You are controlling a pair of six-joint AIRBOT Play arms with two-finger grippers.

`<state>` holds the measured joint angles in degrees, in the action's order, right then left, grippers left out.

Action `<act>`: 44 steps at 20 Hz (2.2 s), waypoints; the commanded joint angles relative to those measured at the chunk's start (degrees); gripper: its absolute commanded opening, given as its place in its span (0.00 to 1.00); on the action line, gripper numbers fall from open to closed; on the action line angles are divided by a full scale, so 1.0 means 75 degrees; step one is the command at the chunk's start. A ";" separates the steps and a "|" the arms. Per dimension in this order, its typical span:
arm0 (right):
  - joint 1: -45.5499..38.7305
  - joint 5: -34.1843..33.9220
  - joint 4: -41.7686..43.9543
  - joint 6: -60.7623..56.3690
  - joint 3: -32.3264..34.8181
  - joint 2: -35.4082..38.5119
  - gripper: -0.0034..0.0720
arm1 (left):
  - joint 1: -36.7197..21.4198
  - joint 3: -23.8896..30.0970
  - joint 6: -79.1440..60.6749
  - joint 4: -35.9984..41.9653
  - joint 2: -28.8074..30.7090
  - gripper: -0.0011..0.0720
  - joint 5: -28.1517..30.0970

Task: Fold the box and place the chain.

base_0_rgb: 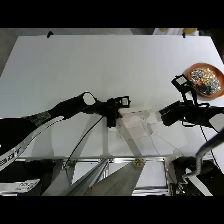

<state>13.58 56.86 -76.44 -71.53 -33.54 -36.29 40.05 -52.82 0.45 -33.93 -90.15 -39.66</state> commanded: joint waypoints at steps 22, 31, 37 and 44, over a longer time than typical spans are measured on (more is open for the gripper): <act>0.0003 0.0020 0.0020 0.0000 0.0000 0.0003 0.42 | 0.0006 -0.0714 -0.0950 -0.0714 -0.0399 0.02 -0.0743; 0.0003 0.0020 0.0020 0.0000 0.0000 0.0003 0.42 | 0.0006 -0.0714 -0.1093 -0.0685 -0.0431 0.02 -0.0676; 0.0003 0.0020 0.0020 0.0000 0.0000 0.0003 0.42 | 0.0006 -0.0714 -0.1096 -0.0539 -0.0583 0.02 -0.0676; 0.0003 0.0023 0.0020 0.0000 0.0000 0.0003 0.42 | 0.0003 -0.0714 -0.1090 -0.0545 -0.0583 0.03 -0.0679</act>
<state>13.58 57.01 -76.31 -71.53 -33.54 -36.29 40.07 -58.17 -7.75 -37.87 -94.48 -44.75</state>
